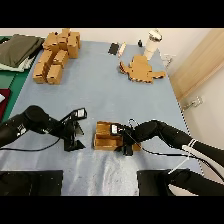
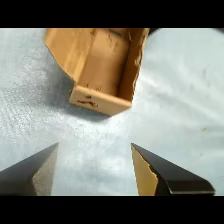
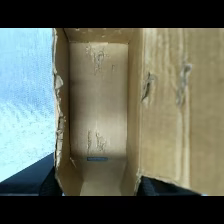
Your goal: Fold the box.
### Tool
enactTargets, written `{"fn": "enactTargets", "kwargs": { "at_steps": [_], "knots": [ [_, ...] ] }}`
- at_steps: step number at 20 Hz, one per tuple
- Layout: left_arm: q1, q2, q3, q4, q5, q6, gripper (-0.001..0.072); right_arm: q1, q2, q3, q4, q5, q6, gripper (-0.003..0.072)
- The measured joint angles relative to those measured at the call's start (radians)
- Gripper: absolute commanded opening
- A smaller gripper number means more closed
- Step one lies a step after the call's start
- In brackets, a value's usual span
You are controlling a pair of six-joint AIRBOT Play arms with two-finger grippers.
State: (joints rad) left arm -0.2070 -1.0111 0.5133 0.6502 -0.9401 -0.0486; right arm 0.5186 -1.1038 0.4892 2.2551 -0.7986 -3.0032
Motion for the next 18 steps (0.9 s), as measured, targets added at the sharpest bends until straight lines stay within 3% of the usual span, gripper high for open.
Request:
{"fn": "enactTargets", "kwargs": {
  "at_steps": [4,7,18],
  "knots": [
    [-0.002,-0.032,-0.068,-0.113,0.124,0.295,0.0708,0.0,0.0,0.0,0.0,0.0,0.0,0.0511],
    [-0.04,-0.082,-0.078,-0.188,0.163,0.415,0.0709,0.0,0.0,0.0,0.0,0.0,0.0,0.0511],
    [-0.151,-0.164,-0.034,-0.304,0.226,0.497,0.0716,0.0,0.0,0.0,0.0,0.0,0.0,0.0511]
  ]
}}
